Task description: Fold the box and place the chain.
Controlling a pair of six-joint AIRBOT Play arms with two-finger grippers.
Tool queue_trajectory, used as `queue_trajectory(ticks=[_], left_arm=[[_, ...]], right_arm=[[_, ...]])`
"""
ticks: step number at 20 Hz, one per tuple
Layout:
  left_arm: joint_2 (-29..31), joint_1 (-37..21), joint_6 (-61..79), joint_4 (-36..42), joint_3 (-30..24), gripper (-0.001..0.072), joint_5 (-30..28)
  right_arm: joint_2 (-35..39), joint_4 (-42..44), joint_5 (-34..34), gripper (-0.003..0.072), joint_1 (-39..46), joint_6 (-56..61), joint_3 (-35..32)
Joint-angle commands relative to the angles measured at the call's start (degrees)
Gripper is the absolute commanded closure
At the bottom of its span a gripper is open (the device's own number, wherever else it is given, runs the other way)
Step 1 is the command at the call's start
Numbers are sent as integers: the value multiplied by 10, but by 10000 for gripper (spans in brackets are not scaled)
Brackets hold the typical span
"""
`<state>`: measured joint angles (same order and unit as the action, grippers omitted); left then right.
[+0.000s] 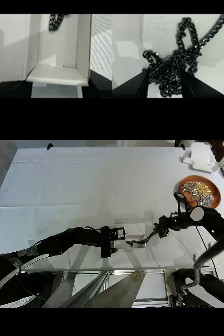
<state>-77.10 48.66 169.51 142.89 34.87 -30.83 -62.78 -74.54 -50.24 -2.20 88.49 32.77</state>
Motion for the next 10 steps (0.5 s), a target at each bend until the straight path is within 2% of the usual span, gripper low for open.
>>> queue_trajectory(ticks=[1, 2, 6, 7, 10], left_arm=[[0, 0, 0, 0, 0, 396, 0], [0, 0, 0, 0, 0, 396, 0], [0, 0, 0, 0, 0, 396, 0], [0, 0, 0, 0, 0, 396, 0], [0, 0, 0, 0, 0, 396, 0]], right_arm=[[-4, 10, -20, 297, 0, 0, 0], [-4, 10, -25, 347, 0, 0, 0], [-4, 8, -20, 629, 0, -1, 0], [-4, 9, -15, 665, 0, -4, 0], [-3, 13, -15, 669, 0, -28, 0]])
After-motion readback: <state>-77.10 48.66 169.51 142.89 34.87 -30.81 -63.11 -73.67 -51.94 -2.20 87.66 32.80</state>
